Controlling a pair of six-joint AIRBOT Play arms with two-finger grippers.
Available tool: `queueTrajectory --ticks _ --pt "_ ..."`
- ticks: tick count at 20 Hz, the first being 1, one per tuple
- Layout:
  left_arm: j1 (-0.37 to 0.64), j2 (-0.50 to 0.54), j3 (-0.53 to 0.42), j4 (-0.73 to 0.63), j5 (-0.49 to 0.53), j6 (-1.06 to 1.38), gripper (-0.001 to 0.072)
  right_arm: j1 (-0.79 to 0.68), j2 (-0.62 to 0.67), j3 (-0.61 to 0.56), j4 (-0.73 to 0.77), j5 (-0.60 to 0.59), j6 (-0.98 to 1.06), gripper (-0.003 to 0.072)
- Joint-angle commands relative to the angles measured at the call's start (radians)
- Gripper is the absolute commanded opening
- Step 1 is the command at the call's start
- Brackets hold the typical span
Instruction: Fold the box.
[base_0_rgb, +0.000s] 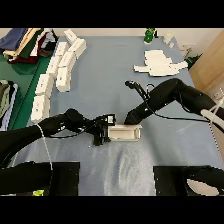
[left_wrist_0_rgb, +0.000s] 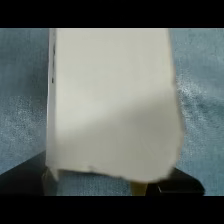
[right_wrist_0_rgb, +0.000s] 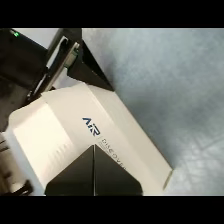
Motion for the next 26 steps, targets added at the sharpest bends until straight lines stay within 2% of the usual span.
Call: queueTrajectory --ticks 1,4,10,15,18,20,22,23,24,26 --pt "0.001 0.0 0.0 0.0 0.0 0.0 0.0472 0.111 0.122 -0.122 -0.05 0.186 -0.032 0.0004" --pt "0.001 0.0 0.0 0.0 0.0 0.0 0.0471 0.208 0.202 -0.219 -0.102 0.323 -0.031 0.0004" --pt "0.001 0.0 0.0 0.0 0.0 0.0 0.0471 0.334 0.299 -0.294 -0.222 0.5 -0.023 0.0004" --pt "0.001 0.0 0.0 0.0 0.0 0.0 0.0471 0.36 0.315 -0.329 -0.38 0.587 -0.01 0.0005" --pt "0.001 0.0 0.0 0.0 0.0 0.0 0.0471 0.36 0.317 -0.325 -0.382 0.583 -0.089 0.0006" --pt "0.001 0.0 0.0 0.0 0.0 0.0 0.0471 0.36 0.323 -0.324 -0.386 0.547 -0.126 0.008" --pt "0.001 0.0 0.0 0.0 0.0 0.0 0.0471 0.36 0.333 -0.324 -0.385 0.521 -0.165 0.0103" --pt "0.001 0.0 0.0 0.0 0.0 0.0 0.0471 0.36 0.336 -0.324 -0.382 0.52 -0.178 0.0208" --pt "0.001 0.0 0.0 0.0 0.0 0.0 0.0471 0.36 0.337 -0.324 -0.377 0.52 -0.213 0.0368" --pt "0.001 0.0 0.0 0.0 0.0 0.0 0.0471 0.36 0.334 -0.324 -0.371 0.521 -0.294 0.0408"
